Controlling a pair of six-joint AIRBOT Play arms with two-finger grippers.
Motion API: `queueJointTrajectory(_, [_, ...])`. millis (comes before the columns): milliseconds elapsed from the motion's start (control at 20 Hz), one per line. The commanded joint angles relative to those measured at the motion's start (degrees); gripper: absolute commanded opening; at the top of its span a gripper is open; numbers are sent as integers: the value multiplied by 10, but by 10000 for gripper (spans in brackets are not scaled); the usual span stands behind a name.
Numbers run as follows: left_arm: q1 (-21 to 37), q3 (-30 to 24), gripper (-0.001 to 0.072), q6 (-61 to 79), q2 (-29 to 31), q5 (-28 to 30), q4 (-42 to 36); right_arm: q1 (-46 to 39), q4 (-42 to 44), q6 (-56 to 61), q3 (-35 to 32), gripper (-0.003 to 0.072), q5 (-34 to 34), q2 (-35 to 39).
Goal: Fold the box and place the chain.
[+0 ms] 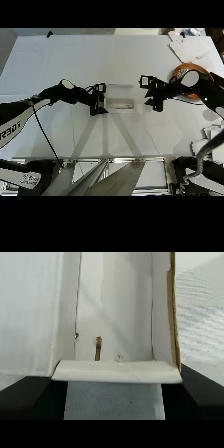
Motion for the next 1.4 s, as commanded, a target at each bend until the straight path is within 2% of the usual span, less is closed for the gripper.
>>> queueJointTrajectory(0, [0,0,254,0,0,0,0,1,53,-82,0,340,-35,-55])
queueJointTrajectory(200, [0,0,254,0,0,0,0,15,131,-204,0,340,-33,-102])
queueJointTrajectory(400, [0,0,254,0,0,0,0,36,142,-218,0,322,-37,-119])
queueJointTrajectory(450, [0,0,254,0,0,0,0,39,142,-218,0,267,-37,-120])
queueJointTrajectory(600, [0,0,254,0,0,0,0,42,159,-218,0,163,-37,-120])
queueJointTrajectory(750, [0,0,254,0,0,0,0,42,176,-218,0,138,-54,-120])
queueJointTrajectory(800, [0,0,254,0,0,0,0,42,176,-218,0,107,-64,-120])
queueJointTrajectory(850, [0,0,254,0,0,0,0,42,176,-214,0,118,-71,-120])
queueJointTrajectory(900, [0,0,254,0,0,0,0,42,176,-213,0,225,-70,-120])
queueJointTrajectory(950, [0,0,254,0,0,0,0,42,176,-213,0,404,-68,-120])
queueJointTrajectory(1000, [0,0,254,0,0,0,0,42,176,-212,0,482,-65,-120])
queueJointTrajectory(1300, [0,0,254,0,0,0,0,42,166,-193,0,473,-58,-94])
queueJointTrajectory(1350, [0,0,254,0,0,0,0,42,160,-183,0,426,-58,-77])
